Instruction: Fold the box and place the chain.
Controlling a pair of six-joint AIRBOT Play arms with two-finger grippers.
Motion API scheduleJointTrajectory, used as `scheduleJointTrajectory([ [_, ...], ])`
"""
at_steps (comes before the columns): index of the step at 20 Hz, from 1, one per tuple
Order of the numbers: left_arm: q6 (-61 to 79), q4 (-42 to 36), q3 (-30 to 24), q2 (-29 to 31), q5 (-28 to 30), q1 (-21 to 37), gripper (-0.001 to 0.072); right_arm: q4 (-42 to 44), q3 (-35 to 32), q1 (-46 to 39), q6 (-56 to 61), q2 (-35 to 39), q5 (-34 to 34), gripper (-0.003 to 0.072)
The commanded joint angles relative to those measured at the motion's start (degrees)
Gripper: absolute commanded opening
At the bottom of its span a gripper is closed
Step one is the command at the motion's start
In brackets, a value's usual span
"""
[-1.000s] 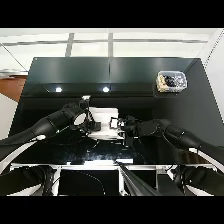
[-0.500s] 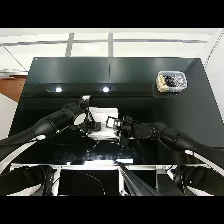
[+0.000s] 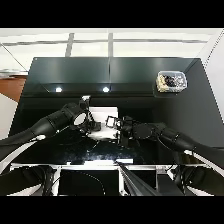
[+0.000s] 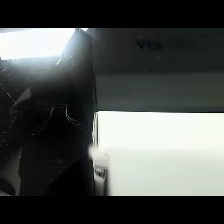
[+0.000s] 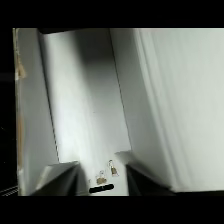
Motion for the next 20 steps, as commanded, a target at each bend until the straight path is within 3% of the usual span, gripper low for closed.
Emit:
scheduleJointTrajectory([
  [1, 0.0, -0.1, 0.0, 0.0, 0.0, 0.0, 0.0029, -0.6, 0.1, 0.0, 0.6, 0.2, 0.2, 0.0126],
  [3, 0.0, -0.1, 0.0, 0.0, -0.2, 0.0, 0.0029, -3.0, 0.1, -1.1, 5.6, 2.0, -0.6, 0.0018],
  [5, 0.0, -0.1, 0.0, 0.0, -0.1, 0.0, 0.0029, -6.6, 0.1, -4.6, 18.7, 6.0, -5.4, 0.0017],
  [8, 0.0, -0.1, 0.0, 0.0, -0.2, 0.0, 0.0029, -15.3, 1.5, -15.6, 46.8, 13.4, -20.0, 0.0017],
  [12, 0.0, 0.0, 0.0, 0.0, -0.1, 0.0, 0.0029, -15.3, 0.2, -32.7, 68.6, 18.8, -36.6, 0.0017],
  [16, 0.3, 0.0, 0.0, 0.0, -0.2, 0.0, 0.0030, -4.2, -8.7, -34.4, 70.1, 17.0, -30.8, 0.0017],
  [20, 0.5, -0.1, 0.0, 0.0, -0.4, 0.0, 0.0029, 4.1, -11.3, -26.7, 69.7, 8.2, -19.8, 0.0017],
])
